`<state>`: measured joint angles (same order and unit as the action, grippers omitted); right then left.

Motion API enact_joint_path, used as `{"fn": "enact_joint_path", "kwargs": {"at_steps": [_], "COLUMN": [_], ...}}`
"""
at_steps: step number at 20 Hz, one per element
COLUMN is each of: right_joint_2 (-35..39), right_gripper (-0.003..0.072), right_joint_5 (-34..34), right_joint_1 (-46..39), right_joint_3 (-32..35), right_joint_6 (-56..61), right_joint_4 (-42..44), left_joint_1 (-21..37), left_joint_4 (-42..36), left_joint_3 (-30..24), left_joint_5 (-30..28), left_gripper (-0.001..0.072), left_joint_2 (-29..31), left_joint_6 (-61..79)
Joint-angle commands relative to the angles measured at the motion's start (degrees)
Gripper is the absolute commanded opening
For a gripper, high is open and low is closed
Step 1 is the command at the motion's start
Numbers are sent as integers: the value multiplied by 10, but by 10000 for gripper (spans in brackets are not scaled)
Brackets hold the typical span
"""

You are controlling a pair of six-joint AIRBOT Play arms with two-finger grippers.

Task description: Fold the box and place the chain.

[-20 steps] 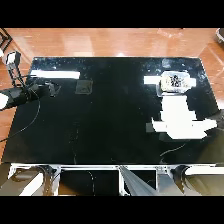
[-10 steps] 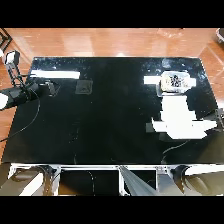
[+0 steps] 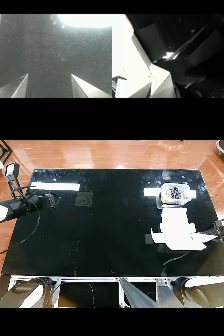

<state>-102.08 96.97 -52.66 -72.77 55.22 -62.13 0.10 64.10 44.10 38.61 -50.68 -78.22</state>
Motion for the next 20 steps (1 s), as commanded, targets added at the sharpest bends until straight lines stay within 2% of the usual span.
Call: {"fn": "enact_joint_path", "kwargs": {"at_steps": [1, 2, 3, 4, 10, 14, 17, 20], "right_joint_2": [0, 0, 0, 0, 0, 3, 27, 76], "right_gripper": [174, 176, 145, 14, 20, 20, 20, 20], "right_joint_5": [15, 18, 21, 24, 71, 95, 73, 11], "right_joint_1": [1, 1, 1, 2, 14, 76, 145, 215], "right_joint_3": [0, 0, 0, 0, 0, 3, 36, 97], "right_joint_6": [-7, -11, -14, -15, -16, 3, 3, 3], "right_joint_4": [4, 9, 11, 15, 96, 130, 170, 215], "left_joint_1": [0, 0, 0, 0, 0, 0, -1, -1], "left_joint_4": [-3, -3, -4, -4, -28, -49, -56, -92], "left_joint_3": [0, 0, 0, 0, 0, 0, 0, 0], "left_joint_5": [0, 0, 0, 0, 12, 40, 55, 74], "left_gripper": [635, 635, 635, 635, 634, 634, 634, 634], "left_joint_2": [0, 0, 0, 0, 0, 0, 0, -3], "left_joint_6": [0, 0, 0, 0, 13, 18, 18, 30]}}
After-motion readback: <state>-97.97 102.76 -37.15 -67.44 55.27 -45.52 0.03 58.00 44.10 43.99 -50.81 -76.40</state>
